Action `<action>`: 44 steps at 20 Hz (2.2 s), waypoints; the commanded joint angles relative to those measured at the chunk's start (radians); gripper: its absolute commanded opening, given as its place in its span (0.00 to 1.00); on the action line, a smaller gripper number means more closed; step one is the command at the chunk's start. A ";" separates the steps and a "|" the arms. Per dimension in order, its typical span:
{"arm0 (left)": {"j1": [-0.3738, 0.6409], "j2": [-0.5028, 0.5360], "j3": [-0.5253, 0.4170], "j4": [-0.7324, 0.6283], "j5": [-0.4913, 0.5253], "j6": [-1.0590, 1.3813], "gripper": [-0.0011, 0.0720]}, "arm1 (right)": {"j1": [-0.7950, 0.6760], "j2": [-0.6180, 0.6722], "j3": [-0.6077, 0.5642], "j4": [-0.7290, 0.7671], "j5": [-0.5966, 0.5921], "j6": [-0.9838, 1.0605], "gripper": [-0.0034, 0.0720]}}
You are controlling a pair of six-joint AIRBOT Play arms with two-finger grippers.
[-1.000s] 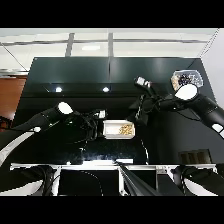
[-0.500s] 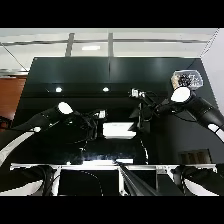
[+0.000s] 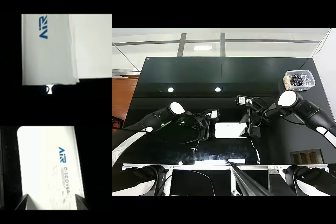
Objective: Fold the box and place the chain.
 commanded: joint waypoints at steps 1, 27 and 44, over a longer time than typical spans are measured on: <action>0.000 -0.001 0.001 0.000 0.000 0.000 0.69 | 0.022 0.000 -0.001 -0.061 -0.009 0.000 0.98; 0.000 -0.001 0.001 0.001 -0.004 0.000 0.69 | 0.094 0.010 0.006 -0.119 -0.068 -0.011 0.89; 0.000 0.000 0.001 0.000 -0.005 0.000 0.69 | 0.122 0.009 0.006 -0.169 -0.128 -0.007 0.64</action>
